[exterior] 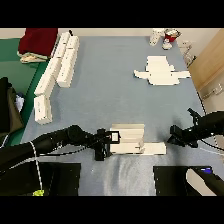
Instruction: Fold the box.
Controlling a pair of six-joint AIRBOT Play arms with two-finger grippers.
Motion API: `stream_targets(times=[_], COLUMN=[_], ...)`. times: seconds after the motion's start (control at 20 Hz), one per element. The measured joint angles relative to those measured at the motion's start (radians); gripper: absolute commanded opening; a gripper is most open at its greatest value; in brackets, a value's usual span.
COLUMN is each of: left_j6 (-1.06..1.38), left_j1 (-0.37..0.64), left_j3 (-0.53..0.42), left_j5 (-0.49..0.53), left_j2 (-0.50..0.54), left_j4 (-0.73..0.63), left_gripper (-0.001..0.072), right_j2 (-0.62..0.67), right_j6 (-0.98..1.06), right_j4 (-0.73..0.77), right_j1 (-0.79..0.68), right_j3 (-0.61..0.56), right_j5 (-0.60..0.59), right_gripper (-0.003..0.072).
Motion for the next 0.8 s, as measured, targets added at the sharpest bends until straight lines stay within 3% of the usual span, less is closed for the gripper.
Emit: stream_targets(times=[0.35,0.8], left_j6=[0.0,0.0], left_j1=[0.0,0.0], left_j3=[0.0,0.0], left_j5=[0.0,0.0], left_j2=[0.0,0.0], left_j4=[0.0,0.0], left_gripper=[0.0523,0.0523], right_j2=[-0.034,-0.021], right_j6=[-0.006,-0.077], right_j4=[0.033,0.217], right_j1=[-0.06,-0.061], right_j3=[-0.061,-0.128], right_j5=[-0.014,-0.063], right_gripper=[0.0002,0.0002])
